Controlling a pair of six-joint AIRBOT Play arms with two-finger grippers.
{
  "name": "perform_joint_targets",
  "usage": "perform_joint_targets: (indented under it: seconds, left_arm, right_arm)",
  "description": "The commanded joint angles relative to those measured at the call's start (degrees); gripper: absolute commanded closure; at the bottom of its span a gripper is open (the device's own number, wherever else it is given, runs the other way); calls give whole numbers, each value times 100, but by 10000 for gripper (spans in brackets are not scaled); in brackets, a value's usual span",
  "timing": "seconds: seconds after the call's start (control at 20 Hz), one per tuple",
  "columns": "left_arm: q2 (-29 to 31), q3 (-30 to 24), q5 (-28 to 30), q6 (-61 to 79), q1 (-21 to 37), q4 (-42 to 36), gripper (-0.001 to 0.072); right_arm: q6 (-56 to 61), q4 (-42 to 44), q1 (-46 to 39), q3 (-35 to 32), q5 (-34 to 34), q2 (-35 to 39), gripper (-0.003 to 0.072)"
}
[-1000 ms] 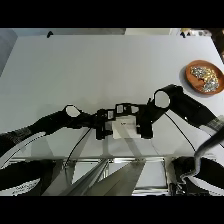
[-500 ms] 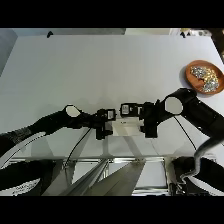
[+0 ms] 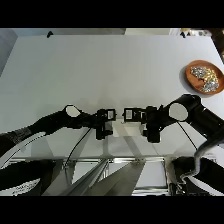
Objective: Fold the box and place the chain.
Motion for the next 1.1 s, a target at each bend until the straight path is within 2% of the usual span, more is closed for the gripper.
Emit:
perform_joint_targets:
  seconds: [0.0, 0.2, 0.3, 0.4, 0.45, 0.55, 0.8, 0.95, 1.05]
  left_arm:
    - [4, 0, 0, 0, 2, 2, 397]
    - [4, 0, 2, 2, 2, 2, 397]
    - [4, 0, 0, 2, 2, 2, 397]
    - [4, 0, 0, 2, 2, 2, 397]
    - [4, 0, 2, 0, 2, 2, 397]
    - [4, 0, 2, 0, 2, 2, 397]
    - [4, 0, 2, 0, 2, 4, 397]
    - [4, 0, 2, 0, 2, 2, 397]
    - [4, 0, 0, 0, 2, 2, 397]
  right_arm:
    - [0, -26, -2, -162, -221, 74, 277]
    - [4, -328, -2, -310, -627, 76, 289]
    - [4, -345, -2, -310, -697, 76, 347]
    - [2, -339, -2, -310, -763, 76, 359]
    - [2, -339, -2, -310, -761, 76, 395]
    - [4, -328, -2, -310, -761, 76, 398]
    - [2, -330, -2, -310, -772, 76, 462]
    - [-72, -155, -2, -310, -754, 131, 460]
    - [-407, 291, 0, -313, -743, 214, 450]
